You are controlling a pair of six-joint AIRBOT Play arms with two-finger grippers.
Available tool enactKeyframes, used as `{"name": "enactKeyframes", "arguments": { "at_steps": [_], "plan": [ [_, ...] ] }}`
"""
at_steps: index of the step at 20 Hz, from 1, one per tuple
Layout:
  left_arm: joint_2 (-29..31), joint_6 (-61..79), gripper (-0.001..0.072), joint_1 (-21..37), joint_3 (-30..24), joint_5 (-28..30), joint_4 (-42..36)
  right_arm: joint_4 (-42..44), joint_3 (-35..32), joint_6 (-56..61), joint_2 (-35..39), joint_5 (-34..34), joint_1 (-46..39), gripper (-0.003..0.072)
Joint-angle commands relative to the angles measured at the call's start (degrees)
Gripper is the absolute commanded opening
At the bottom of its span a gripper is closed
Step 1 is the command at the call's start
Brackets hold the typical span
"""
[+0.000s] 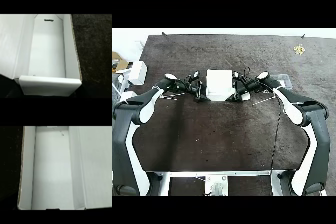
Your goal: Fold the box and place the chain.
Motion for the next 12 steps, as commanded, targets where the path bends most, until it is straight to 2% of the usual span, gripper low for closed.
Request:
{"name": "enactKeyframes", "arguments": {
  "at_steps": [1,12],
  "plan": [
    [-0.04,0.33,0.072,-0.04,-0.02,0.59,0.09,0.0,0.0,0.09,0.02,0.02,0.04,0.0497],
    [-0.02,-0.17,0.072,-1.29,-0.02,3.06,0.17,0.0,0.0,0.09,0.02,0.02,0.04,0.0497]
  ]
}}
